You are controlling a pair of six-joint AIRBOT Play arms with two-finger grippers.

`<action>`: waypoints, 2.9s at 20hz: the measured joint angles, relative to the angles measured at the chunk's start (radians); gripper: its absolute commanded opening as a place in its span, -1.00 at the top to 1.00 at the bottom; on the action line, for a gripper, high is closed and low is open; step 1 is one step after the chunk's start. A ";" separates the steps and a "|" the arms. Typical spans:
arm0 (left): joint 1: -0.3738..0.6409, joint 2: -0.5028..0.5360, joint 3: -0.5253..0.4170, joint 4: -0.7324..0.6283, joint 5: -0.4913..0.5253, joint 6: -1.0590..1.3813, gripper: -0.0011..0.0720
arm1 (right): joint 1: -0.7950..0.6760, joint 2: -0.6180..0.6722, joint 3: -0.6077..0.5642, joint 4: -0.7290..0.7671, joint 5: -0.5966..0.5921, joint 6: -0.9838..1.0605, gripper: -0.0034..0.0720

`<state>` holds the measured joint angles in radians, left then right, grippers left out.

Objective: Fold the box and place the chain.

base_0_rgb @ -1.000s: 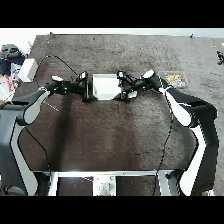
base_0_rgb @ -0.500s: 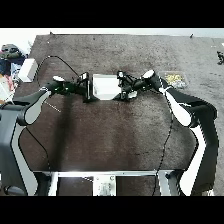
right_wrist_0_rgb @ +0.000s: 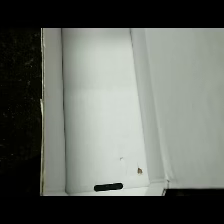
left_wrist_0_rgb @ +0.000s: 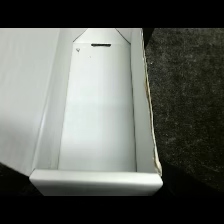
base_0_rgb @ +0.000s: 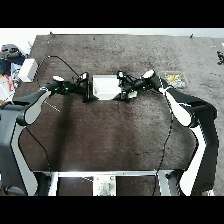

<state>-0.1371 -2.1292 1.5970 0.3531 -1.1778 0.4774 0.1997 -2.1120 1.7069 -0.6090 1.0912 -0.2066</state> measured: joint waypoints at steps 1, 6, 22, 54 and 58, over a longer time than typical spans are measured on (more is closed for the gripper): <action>0.000 0.000 0.000 0.002 0.003 -0.002 0.15 | 0.000 0.000 0.000 0.000 0.000 0.000 -0.35; 0.000 0.000 0.000 0.004 0.010 -0.005 0.15 | 0.000 0.000 0.000 0.000 0.000 0.000 -0.35; 0.000 0.000 0.000 0.005 0.015 -0.006 0.15 | 0.000 0.000 0.000 0.000 0.000 0.000 -0.35; 0.000 0.000 0.000 0.005 0.016 -0.006 0.15 | -0.070 0.187 0.000 -0.105 0.108 0.237 0.88; 0.000 0.000 0.000 0.005 0.016 -0.006 0.15 | -0.056 0.196 0.000 0.055 0.100 0.219 0.88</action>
<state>-0.1375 -2.1288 1.5970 0.3580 -1.1622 0.4709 0.1440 -1.9156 1.7069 -0.5537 1.1908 0.0124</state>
